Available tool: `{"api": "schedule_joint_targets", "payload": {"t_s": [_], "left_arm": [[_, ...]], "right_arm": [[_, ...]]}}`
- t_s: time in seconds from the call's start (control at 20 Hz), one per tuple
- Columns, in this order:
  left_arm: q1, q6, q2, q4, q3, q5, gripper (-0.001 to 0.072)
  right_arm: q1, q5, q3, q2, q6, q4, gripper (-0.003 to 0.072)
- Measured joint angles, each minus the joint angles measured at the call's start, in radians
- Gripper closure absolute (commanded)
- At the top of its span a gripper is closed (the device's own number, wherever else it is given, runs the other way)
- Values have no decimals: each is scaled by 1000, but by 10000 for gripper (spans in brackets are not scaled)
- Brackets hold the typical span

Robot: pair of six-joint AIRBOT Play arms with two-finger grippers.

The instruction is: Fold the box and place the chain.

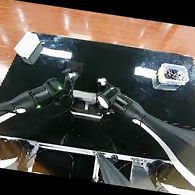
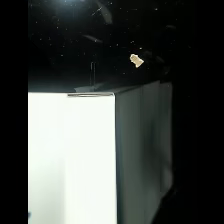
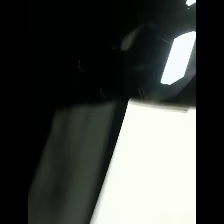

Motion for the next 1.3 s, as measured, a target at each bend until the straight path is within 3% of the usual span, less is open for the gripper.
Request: {"api": "schedule_joint_targets", "payload": {"t_s": [0.1,0.15,0.2,0.5,0.85,1.15,1.3], "left_arm": [[0,5,0,1,0,0,692],[0,6,0,2,0,0,692],[0,13,0,5,0,0,692],[0,10,0,3,0,-5,692],[0,7,-4,1,2,-31,693],[0,-9,-31,2,24,-52,693],[0,-19,-36,6,31,-56,693]], "right_arm": [[1,2,0,0,-17,3,653],[0,2,0,0,-22,5,456],[1,4,0,1,-41,14,74],[0,1,0,35,-68,-14,67],[-70,134,-47,229,-229,-70,68],[-296,187,-161,475,-296,-105,68],[-501,116,-177,504,-330,-129,68]]}}
